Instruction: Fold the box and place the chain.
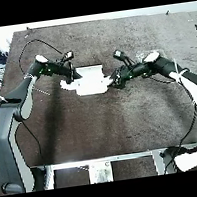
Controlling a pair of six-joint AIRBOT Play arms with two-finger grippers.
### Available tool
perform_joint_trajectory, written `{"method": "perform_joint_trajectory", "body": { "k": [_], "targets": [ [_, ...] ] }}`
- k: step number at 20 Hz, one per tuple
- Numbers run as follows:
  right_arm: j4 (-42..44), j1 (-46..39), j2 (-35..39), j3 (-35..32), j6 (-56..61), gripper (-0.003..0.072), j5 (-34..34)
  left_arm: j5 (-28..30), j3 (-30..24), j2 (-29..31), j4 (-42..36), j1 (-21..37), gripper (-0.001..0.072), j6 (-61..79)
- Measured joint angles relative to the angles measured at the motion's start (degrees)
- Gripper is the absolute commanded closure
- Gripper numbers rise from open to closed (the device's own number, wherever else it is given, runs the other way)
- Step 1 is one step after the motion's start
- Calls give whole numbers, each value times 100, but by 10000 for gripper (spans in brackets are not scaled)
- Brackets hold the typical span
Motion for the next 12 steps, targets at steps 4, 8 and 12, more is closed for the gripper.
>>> {"method": "perform_joint_trajectory", "body": {
  "k": [4,8,12],
  "targets": [
    [-323,267,-50,0,-201,128,-125,2,0,0,-4,0,698,0],
    [-433,505,-212,0,-647,129,-251,4,0,0,-4,0,698,0],
    [-490,678,-374,0,-966,129,-490,7,0,0,-9,0,698,0]
  ]
}}
